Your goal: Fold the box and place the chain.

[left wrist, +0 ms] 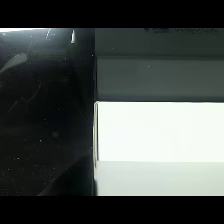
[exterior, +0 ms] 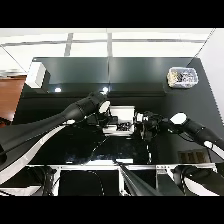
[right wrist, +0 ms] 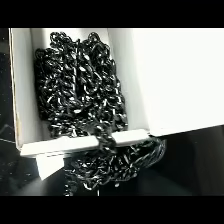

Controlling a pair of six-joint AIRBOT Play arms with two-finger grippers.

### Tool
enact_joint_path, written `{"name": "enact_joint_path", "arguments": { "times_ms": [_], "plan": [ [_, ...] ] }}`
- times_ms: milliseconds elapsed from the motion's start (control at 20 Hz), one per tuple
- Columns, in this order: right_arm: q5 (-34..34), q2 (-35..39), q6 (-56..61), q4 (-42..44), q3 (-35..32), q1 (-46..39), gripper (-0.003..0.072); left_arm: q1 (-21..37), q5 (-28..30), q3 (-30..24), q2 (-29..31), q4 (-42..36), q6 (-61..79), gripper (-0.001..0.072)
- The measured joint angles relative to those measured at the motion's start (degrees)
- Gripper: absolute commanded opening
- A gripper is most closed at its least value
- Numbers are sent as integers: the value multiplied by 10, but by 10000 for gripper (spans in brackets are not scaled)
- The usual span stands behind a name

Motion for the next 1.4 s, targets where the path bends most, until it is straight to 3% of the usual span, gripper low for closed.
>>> {"name": "enact_joint_path", "arguments": {
  "times_ms": [50,400,750,900,1050,1100,1150,1200,1250,1350,1400],
  "plan": [
    [-7,-1,3,-5,0,0,12,0,0,0,0,0,0,30],
    [6,21,85,-46,0,-2,19,0,-2,0,0,0,0,30],
    [35,179,323,-72,15,-33,19,0,-2,0,0,0,0,30],
    [83,229,398,-53,47,-39,20,0,-2,0,0,0,0,30],
    [114,248,455,20,69,-38,20,0,-2,0,0,0,0,30],
    [117,248,471,45,72,-33,22,0,-2,0,0,0,0,30],
    [117,243,487,62,75,-25,75,0,-2,0,0,0,0,30],
    [114,237,506,72,77,-14,182,0,-2,0,0,0,0,30],
    [106,229,522,75,78,-5,215,0,-2,0,0,0,0,30],
    [90,216,553,64,80,8,222,0,-2,0,0,0,0,30],
    [84,211,567,55,81,10,174,0,-2,0,0,0,0,30]
  ]
}}
